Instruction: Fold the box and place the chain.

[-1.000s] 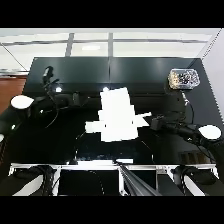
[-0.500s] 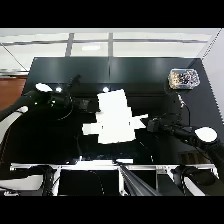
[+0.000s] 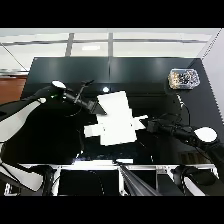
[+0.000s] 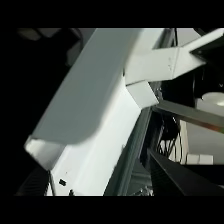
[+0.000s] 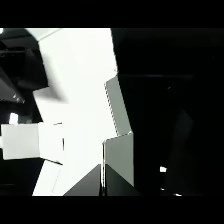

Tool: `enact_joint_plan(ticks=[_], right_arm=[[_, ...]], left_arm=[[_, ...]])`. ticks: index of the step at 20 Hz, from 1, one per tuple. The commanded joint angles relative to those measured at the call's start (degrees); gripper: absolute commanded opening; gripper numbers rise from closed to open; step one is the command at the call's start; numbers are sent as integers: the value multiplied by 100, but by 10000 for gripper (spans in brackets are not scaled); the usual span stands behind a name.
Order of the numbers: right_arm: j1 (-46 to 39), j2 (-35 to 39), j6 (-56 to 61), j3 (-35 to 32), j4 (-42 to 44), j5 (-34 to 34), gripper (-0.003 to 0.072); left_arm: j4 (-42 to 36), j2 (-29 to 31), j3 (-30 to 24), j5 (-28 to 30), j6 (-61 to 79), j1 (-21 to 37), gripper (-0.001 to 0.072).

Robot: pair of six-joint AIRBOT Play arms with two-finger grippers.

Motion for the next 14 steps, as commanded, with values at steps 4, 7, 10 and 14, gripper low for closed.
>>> enact_joint_plan(ticks=[4, 7, 10, 14], right_arm=[[7, 2, 68, 0, 2, 4, 18], [7, 2, 63, 0, -227, 162, 19], [-28, 4, 87, 37, -459, 223, 691], [-612, 4, -363, 955, -2114, 1246, 696]], left_arm=[[776, -208, 389, -699, 531, -315, 354], [918, -208, 387, -710, 643, -293, 194], [914, -201, 393, -802, 811, -295, 29], [1156, 284, 267, -625, 326, -404, 26]])
